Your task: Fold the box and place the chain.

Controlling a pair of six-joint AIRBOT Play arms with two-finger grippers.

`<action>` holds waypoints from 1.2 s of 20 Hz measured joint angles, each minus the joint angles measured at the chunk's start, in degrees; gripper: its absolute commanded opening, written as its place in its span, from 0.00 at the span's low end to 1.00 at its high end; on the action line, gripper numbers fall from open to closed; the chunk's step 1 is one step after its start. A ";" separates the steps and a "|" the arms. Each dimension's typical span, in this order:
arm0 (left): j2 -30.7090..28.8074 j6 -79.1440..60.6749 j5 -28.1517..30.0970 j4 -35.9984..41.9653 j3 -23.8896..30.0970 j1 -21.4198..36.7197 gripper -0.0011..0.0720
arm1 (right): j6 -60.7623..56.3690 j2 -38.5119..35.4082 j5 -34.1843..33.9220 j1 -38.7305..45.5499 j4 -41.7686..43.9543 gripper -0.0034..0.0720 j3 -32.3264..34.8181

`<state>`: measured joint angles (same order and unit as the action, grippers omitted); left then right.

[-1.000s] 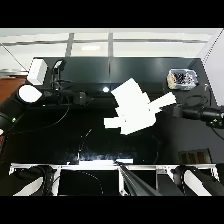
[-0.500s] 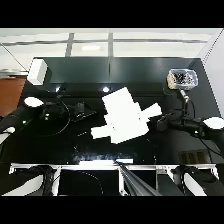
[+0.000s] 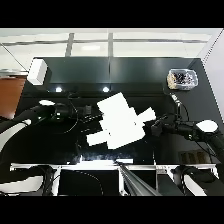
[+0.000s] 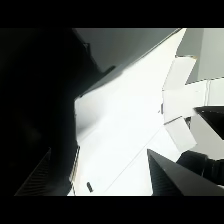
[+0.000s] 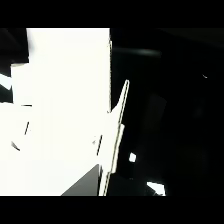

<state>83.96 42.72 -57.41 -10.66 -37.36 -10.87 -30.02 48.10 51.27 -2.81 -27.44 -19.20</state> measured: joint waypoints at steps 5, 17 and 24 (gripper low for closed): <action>6.21 -1.70 -2.80 -3.48 -6.03 -3.37 0.95 | -0.63 0.00 -0.24 -0.17 0.00 0.10 0.04; 12.09 -10.40 -18.16 -10.08 -15.10 -4.59 0.95 | -2.21 0.00 -0.66 -0.17 -0.20 0.10 0.07; 12.26 -15.02 -17.86 -10.08 -17.38 -6.64 0.66 | -2.56 0.00 -0.66 -0.17 -0.22 0.10 0.07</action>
